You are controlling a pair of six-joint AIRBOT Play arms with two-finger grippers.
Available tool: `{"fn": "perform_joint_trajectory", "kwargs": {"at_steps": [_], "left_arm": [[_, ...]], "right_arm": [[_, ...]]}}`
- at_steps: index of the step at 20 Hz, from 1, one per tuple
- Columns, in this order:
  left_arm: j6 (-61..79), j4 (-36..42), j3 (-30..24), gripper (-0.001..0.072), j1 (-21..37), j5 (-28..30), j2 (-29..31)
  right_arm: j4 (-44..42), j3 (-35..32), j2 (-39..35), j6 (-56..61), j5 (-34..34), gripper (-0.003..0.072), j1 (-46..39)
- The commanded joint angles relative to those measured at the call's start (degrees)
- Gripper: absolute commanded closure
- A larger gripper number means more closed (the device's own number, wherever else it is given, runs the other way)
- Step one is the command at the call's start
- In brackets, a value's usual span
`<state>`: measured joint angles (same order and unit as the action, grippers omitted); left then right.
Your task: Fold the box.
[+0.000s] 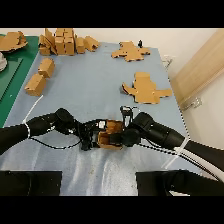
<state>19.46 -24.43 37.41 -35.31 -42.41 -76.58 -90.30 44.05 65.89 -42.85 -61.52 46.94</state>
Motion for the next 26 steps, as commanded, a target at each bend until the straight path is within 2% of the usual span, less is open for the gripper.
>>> {"fn": "perform_joint_trajectory", "kwargs": {"at_steps": [1, 4, 10, 14, 16, 17, 18, 19, 23, 26], "left_arm": [[0.0, 0.0, 0.0, 0.0306, 0.0, 0.0, 0.0], [0.0, 0.0, 0.0, 0.0306, 0.0, 0.0, 0.0], [0.0, 0.0, 0.0, 0.0306, 0.0, 0.0, 0.0], [0.0, 0.0, 0.0, 0.0306, 0.0, 0.0, 0.0], [0.0, 0.0, 0.0, 0.0306, 0.0, 0.0, 0.0], [0.0, 0.0, 0.0, 0.0306, 0.0, 0.0, 0.0], [0.0, 0.0, 0.0, 0.0306, 0.0, 0.0, 0.0], [0.0, 0.0, 0.0, 0.0306, 0.0, 0.0, 0.0], [0.0, 0.0, 0.0, 0.0306, 0.0, 0.0, 0.0], [0.0, 0.0, 0.0, 0.0306, 0.0, 0.0, 0.0]], "right_arm": [[2.3, 1.1, 4.0, 8.4, -3.9, 0.0389, 1.4], [2.8, 1.1, 6.1, 12.2, -3.2, 0.0417, 1.4], [4.0, 1.1, 6.6, 12.8, -0.3, 0.0671, 1.4], [4.6, 1.1, 6.6, 12.7, 3.0, 0.0683, 1.4], [4.9, 1.1, 6.6, 11.9, 3.0, 0.0681, 1.4], [4.9, 1.2, 6.6, 11.1, 3.0, 0.0603, 1.4], [4.9, 1.5, 6.6, 10.6, 2.3, 0.0437, 1.4], [4.9, 2.0, 6.4, 10.6, 1.3, 0.0388, 1.4], [7.0, 5.3, 4.1, 9.8, -4.0, 0.0388, 1.4], [7.7, 6.4, 2.7, 9.8, -5.3, 0.0389, 1.2]]}}
